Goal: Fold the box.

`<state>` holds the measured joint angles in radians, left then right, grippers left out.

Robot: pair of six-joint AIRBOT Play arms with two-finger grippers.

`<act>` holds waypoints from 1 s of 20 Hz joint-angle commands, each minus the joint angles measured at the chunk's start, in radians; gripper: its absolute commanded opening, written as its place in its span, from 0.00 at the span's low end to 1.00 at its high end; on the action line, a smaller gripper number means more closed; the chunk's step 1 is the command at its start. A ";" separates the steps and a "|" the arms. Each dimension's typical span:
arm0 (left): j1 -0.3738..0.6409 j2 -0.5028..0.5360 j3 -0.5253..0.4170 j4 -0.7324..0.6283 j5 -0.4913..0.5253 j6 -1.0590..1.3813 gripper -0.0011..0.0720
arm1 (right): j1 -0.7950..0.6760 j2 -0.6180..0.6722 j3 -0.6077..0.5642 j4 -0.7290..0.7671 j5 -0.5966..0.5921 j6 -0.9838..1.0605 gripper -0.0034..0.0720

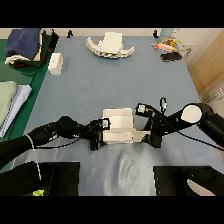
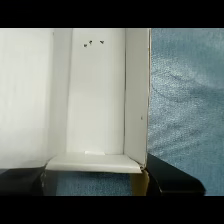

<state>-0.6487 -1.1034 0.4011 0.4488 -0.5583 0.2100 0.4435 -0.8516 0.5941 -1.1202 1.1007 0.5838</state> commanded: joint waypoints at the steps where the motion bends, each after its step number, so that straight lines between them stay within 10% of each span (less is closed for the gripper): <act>1: 0.000 0.000 0.001 0.000 0.000 0.000 0.71 | 0.001 0.010 -0.107 0.019 -0.195 -0.269 0.74; 9: 0.000 0.000 0.001 0.000 0.000 0.000 0.71 | 0.001 0.000 -0.164 0.212 -0.364 -0.507 0.71; 15: 0.000 0.000 0.001 0.000 0.000 0.000 0.71 | 0.064 -0.063 -0.164 0.314 -0.351 -0.525 0.30; 20: 0.000 0.000 0.001 0.000 0.000 0.000 0.71 | 0.076 -0.107 -0.164 0.386 -0.362 -0.578 0.40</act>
<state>-0.6487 -1.1034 0.4011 0.4500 -0.5583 0.2108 0.5102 -0.9356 0.4305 -0.7879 0.7422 0.0483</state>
